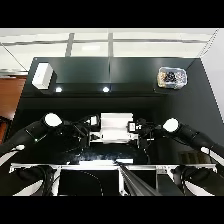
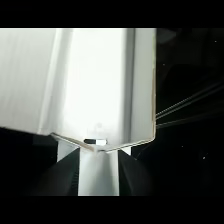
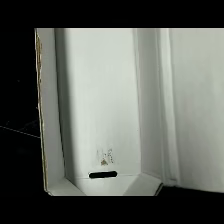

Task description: Fold the box and place the chain.

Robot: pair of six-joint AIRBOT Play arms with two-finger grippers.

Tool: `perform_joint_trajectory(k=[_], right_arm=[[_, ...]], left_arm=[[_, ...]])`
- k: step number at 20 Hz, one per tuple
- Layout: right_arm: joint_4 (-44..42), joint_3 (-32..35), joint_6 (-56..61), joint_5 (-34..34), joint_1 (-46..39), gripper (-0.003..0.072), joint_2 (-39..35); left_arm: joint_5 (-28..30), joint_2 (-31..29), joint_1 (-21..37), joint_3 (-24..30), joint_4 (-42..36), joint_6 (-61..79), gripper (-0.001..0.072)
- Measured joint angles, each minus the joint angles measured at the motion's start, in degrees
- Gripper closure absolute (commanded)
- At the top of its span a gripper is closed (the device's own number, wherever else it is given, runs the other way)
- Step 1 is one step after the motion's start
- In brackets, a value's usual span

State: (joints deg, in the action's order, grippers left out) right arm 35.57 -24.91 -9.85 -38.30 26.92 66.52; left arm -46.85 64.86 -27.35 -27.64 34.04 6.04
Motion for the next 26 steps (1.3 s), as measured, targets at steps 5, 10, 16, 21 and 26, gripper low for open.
perform_joint_trajectory(k=[5,10,16,21,26], right_arm=[[0.0,0.0,0.0,0.0,0.0,0.0278,0.0],[0.0,0.0,0.02,0.0,0.0,0.0278,0.0],[0.02,0.0,0.0,-0.02,0.0,0.0278,0.0],[0.04,0.0,-0.02,-0.02,0.0,0.0278,0.0],[0.0,0.0,0.07,0.0,0.0,0.0278,0.0]], left_arm=[[1.73,0.0,-2.08,0.02,-0.7,-1.14,0.0492],[4.81,0.2,-2.49,0.02,-5.55,-1.73,0.0491],[3.21,2.75,-3.19,0.0,-9.25,-1.73,0.0492],[3.78,3.87,-3.91,0.0,-9.46,-1.68,0.034],[5.73,4.09,-4.07,0.02,-9.38,-1.7,0.0343]])
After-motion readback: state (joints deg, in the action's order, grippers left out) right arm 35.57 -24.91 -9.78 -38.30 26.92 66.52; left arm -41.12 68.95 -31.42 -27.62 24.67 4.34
